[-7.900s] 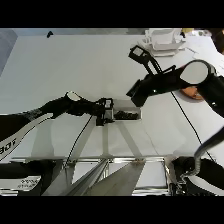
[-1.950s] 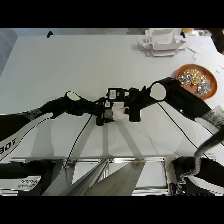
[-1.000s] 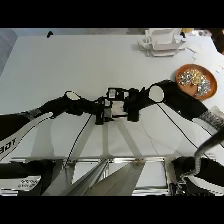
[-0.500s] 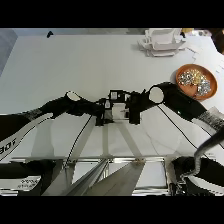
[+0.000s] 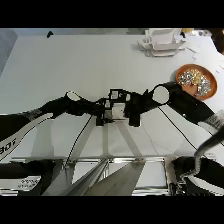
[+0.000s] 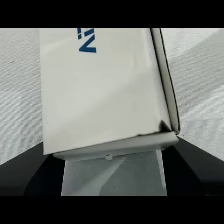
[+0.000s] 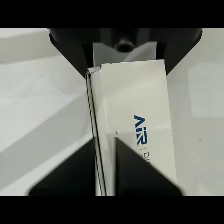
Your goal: Fold the box and place the chain.
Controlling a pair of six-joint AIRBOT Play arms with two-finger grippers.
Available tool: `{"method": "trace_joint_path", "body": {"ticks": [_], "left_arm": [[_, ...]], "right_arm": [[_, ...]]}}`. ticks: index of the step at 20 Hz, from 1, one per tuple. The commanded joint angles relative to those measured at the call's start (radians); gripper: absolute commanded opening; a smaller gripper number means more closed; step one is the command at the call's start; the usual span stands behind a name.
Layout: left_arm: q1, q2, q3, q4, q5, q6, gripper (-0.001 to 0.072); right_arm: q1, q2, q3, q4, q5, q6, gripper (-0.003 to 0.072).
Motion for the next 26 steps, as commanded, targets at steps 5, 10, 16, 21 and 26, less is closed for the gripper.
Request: {"method": "trace_joint_path", "body": {"ticks": [5, 10, 16, 21, 26], "left_arm": [[0.001, 0.0, 0.001, 0.0, 0.002, -0.001, 0.0012], [0.001, 0.0, 0.001, 0.0, 0.002, -0.001, 0.0012], [0.001, 0.0, 0.001, 0.0, 0.002, -0.001, 0.0012], [0.001, 0.0, 0.001, 0.0, 0.002, -0.001, 0.0012], [0.001, 0.0, 0.001, 0.0, 0.002, -0.001, 0.0012]], "right_arm": [[0.0, -0.024, -0.001, 0.004, -0.03, 0.013, 0.0023], [0.0, -0.071, -0.001, 0.003, 0.024, 0.015, 0.0022], [0.0, -0.076, -0.002, -0.001, -0.005, 0.015, 0.0022], [0.0, -0.111, -0.002, -0.007, -0.027, 0.035, 0.0023], [0.0, -0.127, -0.006, -0.006, -0.019, 0.037, 0.0023]]}}
